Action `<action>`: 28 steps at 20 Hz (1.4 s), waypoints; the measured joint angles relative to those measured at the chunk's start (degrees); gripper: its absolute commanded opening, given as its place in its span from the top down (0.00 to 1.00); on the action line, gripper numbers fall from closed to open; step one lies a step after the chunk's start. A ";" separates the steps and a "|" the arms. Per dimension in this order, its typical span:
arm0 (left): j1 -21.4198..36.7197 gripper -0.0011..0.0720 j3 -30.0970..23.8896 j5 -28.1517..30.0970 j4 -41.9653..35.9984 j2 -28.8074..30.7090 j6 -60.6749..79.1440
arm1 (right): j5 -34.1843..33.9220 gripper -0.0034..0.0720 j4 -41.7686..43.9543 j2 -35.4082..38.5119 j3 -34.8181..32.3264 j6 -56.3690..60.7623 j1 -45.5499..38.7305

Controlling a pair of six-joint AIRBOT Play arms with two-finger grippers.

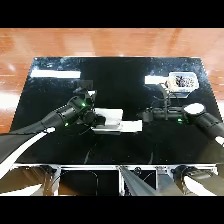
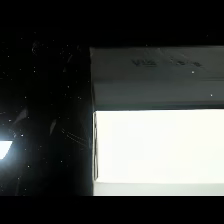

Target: Fold the box and place the chain.

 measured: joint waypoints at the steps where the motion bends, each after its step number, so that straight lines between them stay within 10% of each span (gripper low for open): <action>1: 0.00 0.96 0.02 0.00 0.00 0.00 0.00 | 2.71 0.90 -0.74 0.11 0.31 4.92 -2.51; 7: -0.04 0.96 0.02 0.15 0.00 0.00 0.00 | 10.14 0.90 -14.67 0.07 -2.29 30.16 -11.65; 16: -0.09 0.96 0.02 0.39 -0.20 0.00 -0.02 | -3.15 0.88 -7.69 -5.40 -4.09 38.51 7.67; 18: -0.09 0.96 0.02 0.42 -0.22 0.00 -0.02 | -4.74 0.27 -5.92 -5.92 -2.34 38.86 11.04; 28: -0.09 0.96 0.02 1.01 -0.48 0.02 -0.04 | 3.19 0.04 -6.03 -6.49 6.43 39.23 15.43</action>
